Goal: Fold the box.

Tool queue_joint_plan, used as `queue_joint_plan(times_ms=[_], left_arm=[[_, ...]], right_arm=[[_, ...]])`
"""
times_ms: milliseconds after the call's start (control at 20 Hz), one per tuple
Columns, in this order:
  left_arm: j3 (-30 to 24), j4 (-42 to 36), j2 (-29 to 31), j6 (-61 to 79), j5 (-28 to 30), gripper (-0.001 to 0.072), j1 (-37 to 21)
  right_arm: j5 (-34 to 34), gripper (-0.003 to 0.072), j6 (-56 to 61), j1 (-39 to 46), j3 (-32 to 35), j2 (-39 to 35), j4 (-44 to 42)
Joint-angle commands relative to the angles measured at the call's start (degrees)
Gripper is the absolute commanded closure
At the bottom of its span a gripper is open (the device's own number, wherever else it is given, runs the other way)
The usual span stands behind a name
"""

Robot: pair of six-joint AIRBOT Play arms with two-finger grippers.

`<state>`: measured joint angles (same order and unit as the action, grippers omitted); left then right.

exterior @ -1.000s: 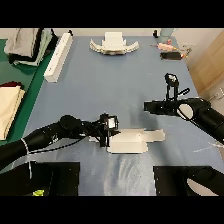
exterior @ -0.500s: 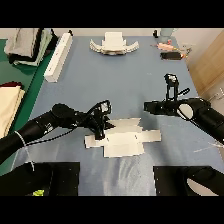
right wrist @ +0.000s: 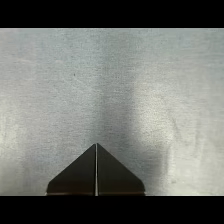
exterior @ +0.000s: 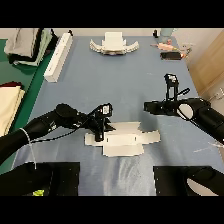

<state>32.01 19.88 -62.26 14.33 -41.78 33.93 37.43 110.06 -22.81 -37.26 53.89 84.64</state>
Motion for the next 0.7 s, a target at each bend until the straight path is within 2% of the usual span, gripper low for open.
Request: queue_joint_plan(times_ms=[0, 300, 400, 500, 650], left_arm=[[-0.7, 1.0, -0.7, 0.3, -0.5, 0.0697, 0.0], [-1.2, 1.0, -0.7, 0.2, -1.1, 0.0695, 0.0], [-1.2, 1.0, -0.7, 0.2, -0.8, 0.0695, 0.0], [-1.1, 1.0, -0.7, 0.2, -0.6, 0.0695, 0.0], [-1.1, 1.0, -0.7, 0.2, -0.7, 0.0695, 0.0]], right_arm=[[0.0, 0.0683, 0.0, 0.0, 0.0, 0.0, 0.0], [0.4, 0.0683, 0.0, 0.0, 0.0, 0.0, 0.0], [3.0, 0.0683, 0.0, 0.0, 0.0, -0.1, 0.0], [10.5, 0.0684, 0.0, 0.0, -0.9, -0.6, 0.0], [28.9, 0.0684, -0.2, -0.1, -4.1, -3.8, -2.9]])
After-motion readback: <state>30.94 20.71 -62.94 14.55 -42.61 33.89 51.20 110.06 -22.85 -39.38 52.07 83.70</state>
